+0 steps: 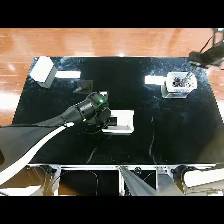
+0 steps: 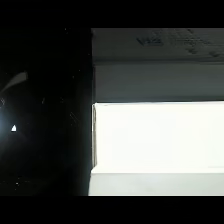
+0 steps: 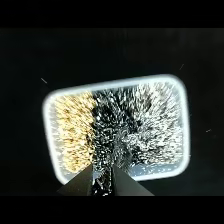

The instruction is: Fold the box and place the chain.

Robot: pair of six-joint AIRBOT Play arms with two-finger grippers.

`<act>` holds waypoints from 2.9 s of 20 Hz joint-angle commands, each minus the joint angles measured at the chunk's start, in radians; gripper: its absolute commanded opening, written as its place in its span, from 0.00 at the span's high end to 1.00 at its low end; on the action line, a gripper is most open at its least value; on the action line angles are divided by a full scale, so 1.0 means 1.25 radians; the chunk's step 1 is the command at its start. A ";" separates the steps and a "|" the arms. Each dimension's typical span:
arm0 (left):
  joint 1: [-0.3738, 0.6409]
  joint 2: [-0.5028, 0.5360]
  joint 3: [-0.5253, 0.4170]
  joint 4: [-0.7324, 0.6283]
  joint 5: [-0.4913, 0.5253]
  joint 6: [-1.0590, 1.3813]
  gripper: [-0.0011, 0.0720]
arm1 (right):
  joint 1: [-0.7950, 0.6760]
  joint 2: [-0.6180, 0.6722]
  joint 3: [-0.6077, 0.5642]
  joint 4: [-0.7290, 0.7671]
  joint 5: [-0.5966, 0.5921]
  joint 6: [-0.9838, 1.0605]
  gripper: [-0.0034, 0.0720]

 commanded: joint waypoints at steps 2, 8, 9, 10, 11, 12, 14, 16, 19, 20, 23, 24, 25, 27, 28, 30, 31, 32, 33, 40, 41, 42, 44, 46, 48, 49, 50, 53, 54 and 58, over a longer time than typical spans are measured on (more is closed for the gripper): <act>0.000 -0.001 0.000 -0.001 0.000 0.000 0.96 | 0.001 0.162 0.001 0.056 0.006 -0.032 0.93; 0.000 -0.001 0.000 -0.001 0.000 0.000 0.96 | 0.055 0.351 0.001 0.134 0.089 -0.099 0.93; 0.000 -0.001 0.000 -0.001 0.000 0.000 0.96 | 0.070 0.383 0.001 0.140 0.087 -0.103 0.93; 0.000 -0.001 0.000 -0.002 0.000 0.000 0.96 | 0.088 0.418 0.001 0.151 0.089 -0.109 0.93; 0.000 -0.001 0.000 -0.002 0.001 0.000 0.96 | 0.108 0.449 0.001 0.152 0.089 -0.110 0.93; 0.000 -0.001 0.000 -0.002 0.003 0.000 0.96 | 0.133 0.480 0.001 0.152 0.089 -0.114 0.93; 0.000 -0.001 0.000 -0.001 0.002 0.000 0.96 | 0.178 0.530 0.001 0.152 0.095 -0.114 0.93; 0.000 -0.001 0.000 -0.001 0.002 0.000 0.96 | 0.210 0.558 0.001 0.151 0.119 -0.113 0.93; 0.000 -0.001 0.000 -0.001 0.002 0.000 0.96 | 0.265 0.562 -0.011 0.158 0.164 -0.109 0.92; 0.000 -0.001 0.000 -0.001 0.003 0.000 0.96 | 0.290 0.565 -0.031 0.164 0.163 -0.107 0.92; 0.000 -0.001 0.000 -0.004 0.003 0.000 0.96 | 0.374 0.567 -0.132 0.198 0.168 -0.100 0.92; 0.000 -0.001 0.000 -0.004 0.003 0.000 0.96 | 0.407 0.567 -0.174 0.222 0.161 -0.099 0.92; 0.000 -0.001 0.000 -0.004 0.003 0.000 0.96 | 0.440 0.567 -0.212 0.239 0.146 -0.099 0.92; 0.000 -0.001 0.000 -0.006 0.004 0.000 0.96 | 0.495 0.567 -0.258 0.253 0.098 -0.099 0.92; 0.000 -0.001 0.000 -0.006 0.004 0.000 0.96 | 0.515 0.567 -0.262 0.253 0.078 -0.097 0.92; 0.000 -0.001 0.000 -0.007 0.004 0.000 0.96 | 0.543 0.567 -0.262 0.259 0.037 -0.098 0.92; -0.001 -0.001 0.000 -0.007 0.004 0.000 0.96 | 0.551 0.567 -0.262 0.260 0.020 -0.097 0.92; 0.000 -0.001 0.000 -0.007 0.004 0.000 0.96 | 0.556 0.567 -0.262 0.261 0.000 -0.098 0.93; -0.001 -0.001 0.000 -0.007 0.004 0.000 0.96 | 0.556 0.567 -0.262 0.280 -0.021 -0.098 0.93; -0.001 -0.001 0.000 -0.007 0.004 0.000 0.96 | 0.555 0.566 -0.261 0.415 -0.199 -0.141 0.93; -0.001 -0.001 0.000 -0.007 0.004 0.000 0.96 | 0.555 0.566 -0.260 0.420 -0.222 -0.144 0.93; -0.001 -0.001 0.000 -0.007 0.004 0.000 0.96 | 0.555 0.566 -0.258 0.421 -0.240 -0.146 0.93; -0.001 -0.001 0.000 -0.007 0.004 0.000 0.96 | 0.555 0.566 -0.250 0.425 -0.259 -0.146 0.93; -0.001 -0.001 0.000 -0.007 0.003 0.000 0.96 | 0.555 0.566 -0.245 0.433 -0.259 -0.147 0.93; -0.001 -0.001 0.000 -0.007 0.003 0.000 0.96 | 0.555 0.564 -0.246 0.432 -0.235 -0.147 0.93; -0.001 -0.001 0.000 -0.007 0.003 0.000 0.96 | 0.555 0.560 -0.248 0.429 -0.212 -0.147 0.93; -0.001 -0.001 0.000 -0.007 0.003 0.000 0.96 | 0.555 0.556 -0.254 0.424 -0.192 -0.147 0.93; -0.001 -0.001 0.000 -0.007 0.003 0.000 0.96 | 0.555 0.547 -0.306 0.412 -0.159 -0.142 0.93; -0.001 -0.001 0.000 -0.007 0.003 0.000 0.96 | 0.555 0.547 -0.329 0.412 -0.156 -0.142 0.93; -0.001 -0.001 0.000 -0.007 0.003 0.000 0.96 | 0.555 0.547 -0.434 0.412 -0.146 -0.133 0.92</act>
